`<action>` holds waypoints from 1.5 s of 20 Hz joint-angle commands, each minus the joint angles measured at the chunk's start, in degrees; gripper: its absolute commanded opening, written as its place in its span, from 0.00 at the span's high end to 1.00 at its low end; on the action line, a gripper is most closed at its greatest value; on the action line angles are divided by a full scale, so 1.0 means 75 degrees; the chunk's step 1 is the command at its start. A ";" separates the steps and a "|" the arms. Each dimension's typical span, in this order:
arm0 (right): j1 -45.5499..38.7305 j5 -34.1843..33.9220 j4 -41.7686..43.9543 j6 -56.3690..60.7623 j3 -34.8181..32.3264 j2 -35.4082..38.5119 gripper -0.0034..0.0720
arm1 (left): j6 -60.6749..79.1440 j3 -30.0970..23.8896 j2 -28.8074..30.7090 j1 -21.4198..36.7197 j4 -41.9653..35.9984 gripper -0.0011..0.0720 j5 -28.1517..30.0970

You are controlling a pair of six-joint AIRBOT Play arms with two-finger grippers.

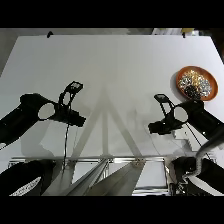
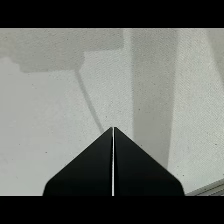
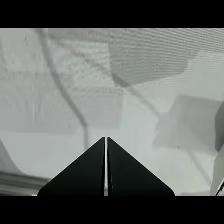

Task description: Fold the box and place the chain.

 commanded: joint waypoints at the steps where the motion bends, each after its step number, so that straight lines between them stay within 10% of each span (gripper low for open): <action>1: 0.0009 -0.0280 -0.0152 -0.0055 0.0000 0.0006 0.93 | 0.0000 -0.0003 -0.0006 0.0006 0.0003 0.97 0.0003; 10: -0.0070 0.1195 -0.3185 -0.1218 0.0006 0.0082 0.94 | 0.0000 -0.0003 -0.0006 0.0006 0.0003 0.97 0.0006; 22: -0.4546 -0.0187 -0.4937 -0.2282 0.0044 0.0889 0.93 | 0.0000 -0.0003 -0.0006 0.0006 0.0003 0.97 0.0003; 24: -0.4523 -0.0370 -0.4462 -0.2821 0.0204 0.1411 0.67 | 0.0000 -0.0003 -0.0006 0.0006 0.0003 0.97 0.0003; 28: -0.4945 -0.0484 -0.5458 -0.2952 0.0568 0.1932 0.60 | 0.0000 -0.0003 -0.0006 0.0006 0.0006 0.97 0.0003; 30: -0.5724 -0.0764 -0.5007 -0.3095 0.0577 0.1737 0.39 | 0.0000 -0.0003 -0.0006 0.0006 0.0003 0.97 0.0003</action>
